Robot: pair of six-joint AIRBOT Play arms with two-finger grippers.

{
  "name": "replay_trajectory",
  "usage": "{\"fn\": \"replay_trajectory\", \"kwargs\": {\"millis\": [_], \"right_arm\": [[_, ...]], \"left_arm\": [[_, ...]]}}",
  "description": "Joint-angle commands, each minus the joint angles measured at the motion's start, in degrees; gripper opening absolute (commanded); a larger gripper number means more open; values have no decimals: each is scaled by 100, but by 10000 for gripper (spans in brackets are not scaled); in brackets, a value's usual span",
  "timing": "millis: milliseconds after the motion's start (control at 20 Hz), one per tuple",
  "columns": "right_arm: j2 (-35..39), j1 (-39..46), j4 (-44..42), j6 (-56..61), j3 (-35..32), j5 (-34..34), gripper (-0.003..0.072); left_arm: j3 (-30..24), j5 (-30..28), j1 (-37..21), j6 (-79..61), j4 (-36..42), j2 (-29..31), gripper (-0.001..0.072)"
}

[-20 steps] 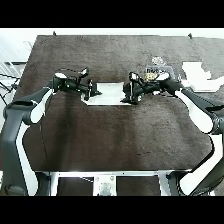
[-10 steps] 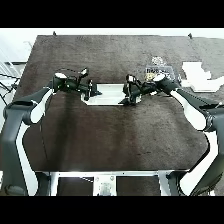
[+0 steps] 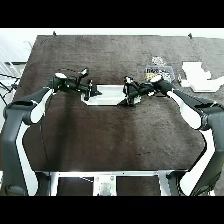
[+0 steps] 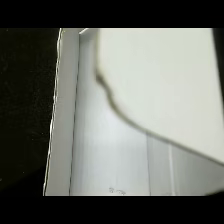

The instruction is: Fold the box and place the chain.

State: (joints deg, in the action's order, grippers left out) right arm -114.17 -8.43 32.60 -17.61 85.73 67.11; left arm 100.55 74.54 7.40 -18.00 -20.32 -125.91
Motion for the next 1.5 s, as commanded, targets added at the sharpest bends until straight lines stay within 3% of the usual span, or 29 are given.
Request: {"fn": "replay_trajectory", "kwargs": {"millis": [0,200,250,1450], "right_arm": [[-48,-2,9,-50,26,-4,642],[-81,-2,0,-70,37,-15,636],[-81,-4,4,-72,37,-13,587],[-81,-7,0,-111,33,-13,587]], "left_arm": [[0,-4,0,0,0,0,21],[0,-2,0,0,0,0,21],[0,-2,0,0,0,0,21],[15,-20,0,0,13,0,21]]}}
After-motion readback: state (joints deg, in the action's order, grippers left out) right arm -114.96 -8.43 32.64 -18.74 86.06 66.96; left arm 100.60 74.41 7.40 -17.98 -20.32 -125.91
